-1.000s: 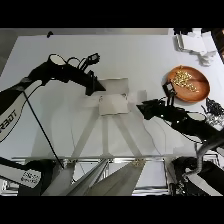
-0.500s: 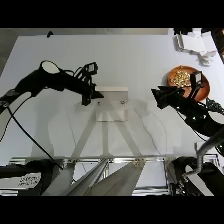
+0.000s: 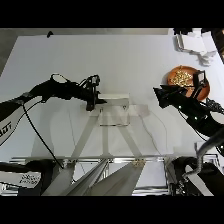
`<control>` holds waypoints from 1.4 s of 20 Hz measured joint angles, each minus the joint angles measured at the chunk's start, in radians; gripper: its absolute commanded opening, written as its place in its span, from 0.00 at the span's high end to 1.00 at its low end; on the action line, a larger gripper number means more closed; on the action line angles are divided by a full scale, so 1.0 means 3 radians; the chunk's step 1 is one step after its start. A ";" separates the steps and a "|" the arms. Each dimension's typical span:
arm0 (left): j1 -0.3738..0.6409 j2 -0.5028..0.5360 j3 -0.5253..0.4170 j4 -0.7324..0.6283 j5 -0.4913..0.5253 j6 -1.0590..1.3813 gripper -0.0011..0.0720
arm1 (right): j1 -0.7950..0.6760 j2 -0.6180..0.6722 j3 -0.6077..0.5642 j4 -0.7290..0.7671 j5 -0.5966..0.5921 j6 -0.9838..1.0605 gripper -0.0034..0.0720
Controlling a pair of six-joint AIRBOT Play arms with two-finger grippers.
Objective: Fold the box and place the chain.
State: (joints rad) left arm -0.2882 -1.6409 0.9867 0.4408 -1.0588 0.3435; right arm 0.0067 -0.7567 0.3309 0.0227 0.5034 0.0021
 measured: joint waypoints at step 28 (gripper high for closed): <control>-0.0005 -0.0188 -0.0008 -0.0055 0.0023 0.0187 0.98 | 0.0707 0.0001 0.0003 -0.1489 0.0919 -0.0666 0.24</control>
State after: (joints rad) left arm -0.2897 -1.6974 0.9844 0.4244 -1.0519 0.3996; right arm 0.2188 -0.7563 0.3317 -0.4240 0.7792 -0.1978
